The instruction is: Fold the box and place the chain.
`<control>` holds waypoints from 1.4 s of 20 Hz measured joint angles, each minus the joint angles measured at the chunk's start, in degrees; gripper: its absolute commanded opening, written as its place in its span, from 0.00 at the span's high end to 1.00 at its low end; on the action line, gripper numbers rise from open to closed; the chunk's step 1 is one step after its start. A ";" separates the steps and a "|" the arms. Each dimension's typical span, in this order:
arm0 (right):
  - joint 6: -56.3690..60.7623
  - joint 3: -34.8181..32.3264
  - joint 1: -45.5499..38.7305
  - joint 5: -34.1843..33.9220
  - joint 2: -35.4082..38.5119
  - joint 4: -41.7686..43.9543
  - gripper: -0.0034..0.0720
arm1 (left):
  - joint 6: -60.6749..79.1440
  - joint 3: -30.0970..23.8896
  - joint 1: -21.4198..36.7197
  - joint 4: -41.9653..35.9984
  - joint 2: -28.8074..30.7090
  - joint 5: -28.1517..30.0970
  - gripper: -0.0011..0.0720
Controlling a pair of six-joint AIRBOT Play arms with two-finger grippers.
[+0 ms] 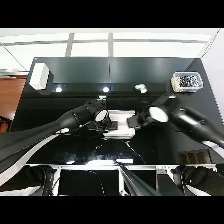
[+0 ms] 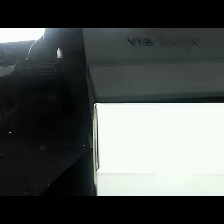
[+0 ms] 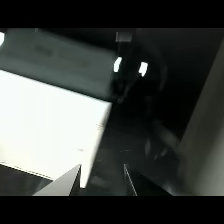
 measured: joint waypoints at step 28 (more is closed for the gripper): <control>-10.34 19.15 -48.00 -20.33 -20.87 -5.33 0.00 | -0.04 0.00 0.02 -0.02 0.00 -1.77 0.95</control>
